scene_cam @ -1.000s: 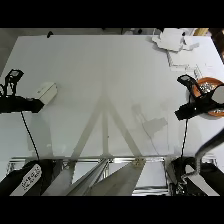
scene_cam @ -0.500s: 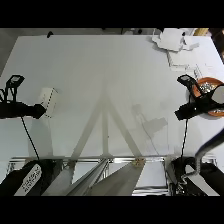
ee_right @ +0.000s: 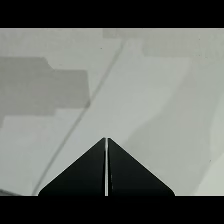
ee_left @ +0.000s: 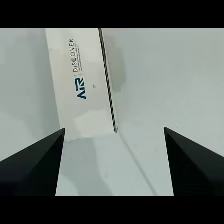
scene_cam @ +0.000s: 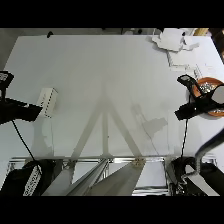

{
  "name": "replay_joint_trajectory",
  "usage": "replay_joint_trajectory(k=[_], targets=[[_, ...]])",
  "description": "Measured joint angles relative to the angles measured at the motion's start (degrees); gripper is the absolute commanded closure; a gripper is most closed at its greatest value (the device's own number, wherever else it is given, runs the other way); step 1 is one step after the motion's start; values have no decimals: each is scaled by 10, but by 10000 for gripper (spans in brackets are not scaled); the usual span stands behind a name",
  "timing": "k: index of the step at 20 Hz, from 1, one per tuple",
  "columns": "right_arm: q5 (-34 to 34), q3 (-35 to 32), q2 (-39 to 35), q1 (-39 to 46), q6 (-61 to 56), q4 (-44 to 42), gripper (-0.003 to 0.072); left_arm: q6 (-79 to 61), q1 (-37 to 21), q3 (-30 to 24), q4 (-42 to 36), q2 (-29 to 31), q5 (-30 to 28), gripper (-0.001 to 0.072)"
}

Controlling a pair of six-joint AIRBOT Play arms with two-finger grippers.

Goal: Fold the box and place the chain.

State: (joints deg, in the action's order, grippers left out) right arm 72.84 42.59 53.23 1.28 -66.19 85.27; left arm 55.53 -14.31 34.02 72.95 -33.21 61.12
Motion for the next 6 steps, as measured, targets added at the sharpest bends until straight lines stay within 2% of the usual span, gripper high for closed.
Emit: replay_joint_trajectory(k=[6], targets=[[0, 0, 0, 0, 0, 0, 669, 0, 2, 0, 0, 10, 0, 17]])
